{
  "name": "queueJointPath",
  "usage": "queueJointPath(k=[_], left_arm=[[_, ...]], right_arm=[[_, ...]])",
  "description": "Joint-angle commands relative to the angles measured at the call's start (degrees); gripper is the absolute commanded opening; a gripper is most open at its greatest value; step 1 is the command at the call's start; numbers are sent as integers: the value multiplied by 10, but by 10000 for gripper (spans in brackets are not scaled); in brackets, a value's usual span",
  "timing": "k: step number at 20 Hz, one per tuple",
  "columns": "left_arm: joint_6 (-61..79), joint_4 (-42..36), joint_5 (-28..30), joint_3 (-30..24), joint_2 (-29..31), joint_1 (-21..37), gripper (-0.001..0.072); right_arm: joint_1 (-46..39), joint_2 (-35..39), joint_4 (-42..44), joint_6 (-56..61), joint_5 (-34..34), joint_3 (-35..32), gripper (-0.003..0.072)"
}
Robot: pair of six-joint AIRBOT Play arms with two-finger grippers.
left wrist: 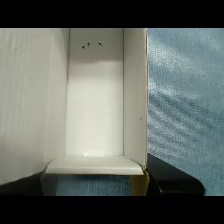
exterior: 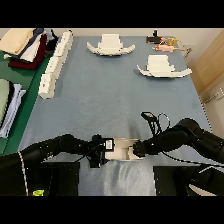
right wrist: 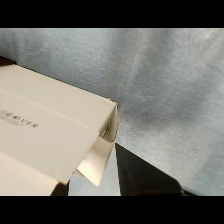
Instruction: Fold the box.
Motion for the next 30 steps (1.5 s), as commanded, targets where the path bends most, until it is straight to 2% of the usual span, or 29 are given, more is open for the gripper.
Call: queueJointPath(k=[1, 4, 11, 13, 22, 28, 29, 30], left_arm=[[0, 0, 0, 0, 0, 0, 531], [0, 0, 0, 0, 0, 0, 531], [0, 0, 0, 0, 0, 0, 531], [0, 0, 0, 0, 0, 0, 531], [0, 0, 0, 0, 0, 0, 532], [0, 0, 0, 0, 0, 0, 531], [0, 0, 0, 0, 0, 0, 532], [0, 0, 0, 0, 0, 0, 531]], right_arm=[[2, -24, -3, 1, 4, 8, 414], [13, -33, -15, 40, 1, 24, 410], [146, -113, -159, 265, -6, 70, 403], [166, -139, -171, 300, -6, 83, 403], [169, -150, -147, 327, 2, 87, 405], [169, -150, -200, 386, -30, 87, 403], [169, -150, -207, 391, -34, 87, 364], [169, -150, -213, 390, -35, 87, 213]])
